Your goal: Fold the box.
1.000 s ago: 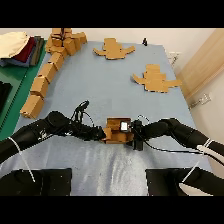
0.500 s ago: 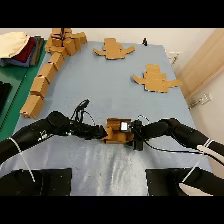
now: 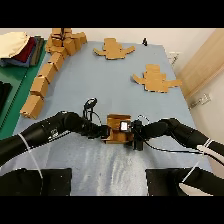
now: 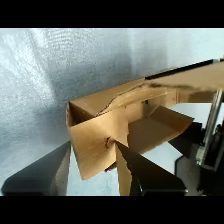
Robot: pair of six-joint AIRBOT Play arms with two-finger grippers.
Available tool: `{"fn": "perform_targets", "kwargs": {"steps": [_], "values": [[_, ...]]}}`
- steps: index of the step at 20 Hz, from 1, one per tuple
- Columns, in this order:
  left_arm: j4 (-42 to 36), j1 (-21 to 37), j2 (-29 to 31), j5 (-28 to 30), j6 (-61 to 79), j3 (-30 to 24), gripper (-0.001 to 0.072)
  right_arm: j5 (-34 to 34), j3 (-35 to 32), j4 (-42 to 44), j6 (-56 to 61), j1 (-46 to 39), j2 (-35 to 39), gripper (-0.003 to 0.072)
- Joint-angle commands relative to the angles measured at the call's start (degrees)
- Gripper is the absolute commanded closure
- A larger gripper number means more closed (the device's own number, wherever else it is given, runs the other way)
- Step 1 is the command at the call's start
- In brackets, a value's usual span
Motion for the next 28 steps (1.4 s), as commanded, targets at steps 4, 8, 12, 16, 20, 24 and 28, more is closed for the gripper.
{"fn": "perform_targets", "kwargs": {"steps": [4,8,12,16,20,24,28], "values": [[14.4,-4.5,-4.9,-9.2,-16.3,8.1,0.0285,0.0,0.0,0.0,0.0,0.0,0.0,0.0101],[18.0,-7.0,-5.0,-12.9,-20.7,9.7,0.0285,0.0,0.0,0.0,0.0,0.0,0.0,0.0101],[17.9,-8.4,-6.6,-12.2,-22.7,10.3,0.0285,0.0,0.0,0.0,0.0,0.0,0.0,0.0101],[17.9,-8.4,-7.8,-12.2,-24.5,12.1,0.0285,0.0,0.0,0.0,0.0,0.0,0.0,0.0101],[17.9,-8.4,-7.8,-12.7,-28.1,13.4,0.0285,0.0,0.0,0.0,0.0,0.0,0.0,0.0102],[17.8,-8.4,-7.9,-13.4,-32.0,13.4,0.0285,0.0,0.0,0.0,0.0,0.0,0.0,0.0101],[19.1,-9.4,-10.3,-15.8,-33.9,14.1,0.0285,0.0,0.0,0.0,0.0,0.0,0.0,0.0101]]}}
